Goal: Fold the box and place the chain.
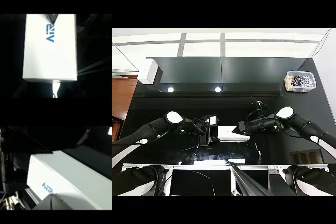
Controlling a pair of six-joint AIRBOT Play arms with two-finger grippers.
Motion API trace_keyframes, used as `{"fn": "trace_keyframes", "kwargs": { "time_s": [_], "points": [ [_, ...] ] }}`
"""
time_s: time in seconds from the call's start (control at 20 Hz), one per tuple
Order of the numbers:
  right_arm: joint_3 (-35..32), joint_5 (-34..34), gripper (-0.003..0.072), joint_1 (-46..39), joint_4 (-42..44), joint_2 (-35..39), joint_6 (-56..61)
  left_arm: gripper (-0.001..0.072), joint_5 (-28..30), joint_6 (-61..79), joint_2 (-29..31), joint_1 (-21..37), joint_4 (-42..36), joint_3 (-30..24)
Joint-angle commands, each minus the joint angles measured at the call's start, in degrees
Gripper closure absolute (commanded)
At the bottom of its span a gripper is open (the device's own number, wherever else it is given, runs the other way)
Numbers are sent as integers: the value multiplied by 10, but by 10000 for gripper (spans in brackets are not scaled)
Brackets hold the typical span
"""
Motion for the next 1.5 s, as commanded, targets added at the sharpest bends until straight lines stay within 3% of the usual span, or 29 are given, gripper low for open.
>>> {"fn": "trace_keyframes", "kwargs": {
  "time_s": [0.0,0.6,0.95,1.2,1.25,1.3,1.35,1.45],
  "points": [
    [0,-12,676,1,-20,-4,2,308,0,0,0,0,-1,0],
    [0,-38,675,24,-24,-4,1,308,0,0,0,0,0,0],
    [32,75,675,-8,-20,31,-17,308,-1,0,0,0,0,0],
    [86,171,676,-115,-28,106,-16,295,-7,-35,9,1,3,0],
    [95,190,675,-144,-40,120,-16,235,-7,-39,19,2,15,0],
    [103,209,675,-179,-60,134,-16,36,-6,-39,33,2,42,0],
    [106,222,675,-212,-77,147,-13,-6,-6,-51,46,2,66,0],
    [106,243,675,-281,-111,171,-12,-7,-9,-113,75,2,116,0]
  ]
}}
